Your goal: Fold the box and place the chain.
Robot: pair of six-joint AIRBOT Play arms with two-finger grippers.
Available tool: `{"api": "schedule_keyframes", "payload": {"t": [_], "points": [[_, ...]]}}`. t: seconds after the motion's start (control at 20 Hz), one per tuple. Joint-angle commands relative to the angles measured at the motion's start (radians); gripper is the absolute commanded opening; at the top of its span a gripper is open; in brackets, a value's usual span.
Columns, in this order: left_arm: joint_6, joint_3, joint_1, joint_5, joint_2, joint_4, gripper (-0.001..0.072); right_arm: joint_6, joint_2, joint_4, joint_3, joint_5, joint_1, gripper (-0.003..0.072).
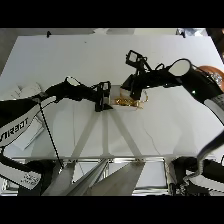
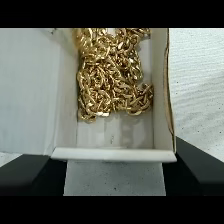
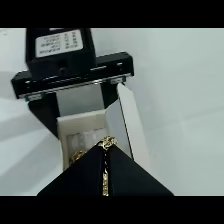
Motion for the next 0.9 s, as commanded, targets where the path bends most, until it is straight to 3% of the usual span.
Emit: {"api": "schedule_keyframes", "payload": {"t": [0.0,0.15,0.3,0.35,0.45,0.5,0.6,0.7,0.75,0.85], "points": [[0.0,0.0,0.0,0.0,0.0,0.0,0.0017,-0.006,-0.055,-0.106,0.001,-0.066,0.067,0.0008],[0.0,0.0,0.0,0.0,0.0,0.0,0.0017,0.052,-0.097,-0.181,0.001,-0.064,0.08,0.0015],[0.0,0.0,0.0,0.0,0.0,0.0,0.0017,0.076,-0.074,-0.18,0.001,-0.054,0.058,0.0247],[0.0,0.0,0.0,0.0,0.0,0.0,0.0017,0.074,-0.053,-0.181,0.001,-0.036,0.043,0.0254],[0.0,0.0,0.0,0.0,0.0,0.0,0.0017,0.07,0.002,-0.182,0.001,0.038,-0.006,0.043],[0.0,0.0,0.0,0.0,0.0,0.0,0.0017,0.067,0.028,-0.182,0.001,0.089,-0.039,0.0482],[0.0,0.0,0.0,0.0,0.0,0.0,0.0017,0.067,0.072,-0.204,-0.006,0.164,-0.1,0.0482],[0.0,0.0,0.0,0.0,0.0,0.0,0.0017,0.062,0.11,-0.269,-0.051,0.161,-0.142,0.049],[0.0,0.0,0.0,0.001,0.0,0.0,0.0017,0.032,0.12,-0.301,-0.09,0.152,-0.157,0.0559],[0.0,0.0,0.0,0.0,0.0,0.0,0.0017,-0.013,0.123,-0.331,-0.186,0.108,-0.179,0.0584]]}}
